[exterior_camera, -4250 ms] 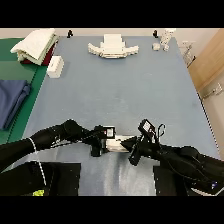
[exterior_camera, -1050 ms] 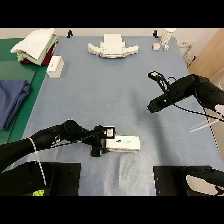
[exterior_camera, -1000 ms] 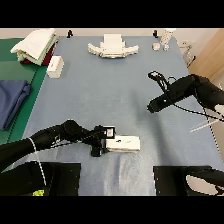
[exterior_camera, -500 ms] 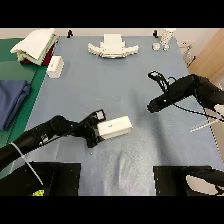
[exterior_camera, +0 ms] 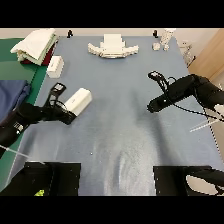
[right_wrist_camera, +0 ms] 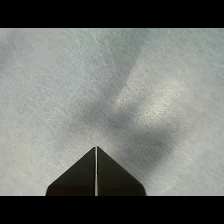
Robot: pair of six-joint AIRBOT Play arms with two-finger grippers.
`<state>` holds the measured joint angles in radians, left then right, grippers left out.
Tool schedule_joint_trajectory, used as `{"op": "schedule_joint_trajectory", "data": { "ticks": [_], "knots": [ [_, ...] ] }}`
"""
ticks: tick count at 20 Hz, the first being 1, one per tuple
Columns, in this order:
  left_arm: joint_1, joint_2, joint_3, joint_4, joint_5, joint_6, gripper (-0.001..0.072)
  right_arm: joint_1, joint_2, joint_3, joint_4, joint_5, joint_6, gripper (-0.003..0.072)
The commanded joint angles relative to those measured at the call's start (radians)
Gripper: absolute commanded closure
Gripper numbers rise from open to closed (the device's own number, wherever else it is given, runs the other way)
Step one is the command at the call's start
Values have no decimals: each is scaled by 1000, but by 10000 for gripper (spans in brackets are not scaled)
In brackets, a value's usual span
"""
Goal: Fold the box.
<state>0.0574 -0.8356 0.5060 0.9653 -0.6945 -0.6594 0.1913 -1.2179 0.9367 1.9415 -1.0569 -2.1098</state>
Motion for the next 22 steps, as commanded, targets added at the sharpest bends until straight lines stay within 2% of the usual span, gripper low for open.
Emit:
{"op": "schedule_joint_trajectory", "data": {
  "ticks": [1,6,12,18,22],
  "knots": [
    [162,-111,95,27,45,-25,236,-1,-1,1,0,0,0,670],
    [251,-383,295,31,90,-26,236,-1,-1,1,0,0,0,670],
    [344,-625,536,30,103,-93,237,-1,-1,1,0,0,0,670],
    [307,-861,791,23,106,-121,236,-1,-1,1,0,0,0,670],
    [282,-976,945,23,106,-148,236,-1,-1,1,0,0,0,670]
  ]
}}
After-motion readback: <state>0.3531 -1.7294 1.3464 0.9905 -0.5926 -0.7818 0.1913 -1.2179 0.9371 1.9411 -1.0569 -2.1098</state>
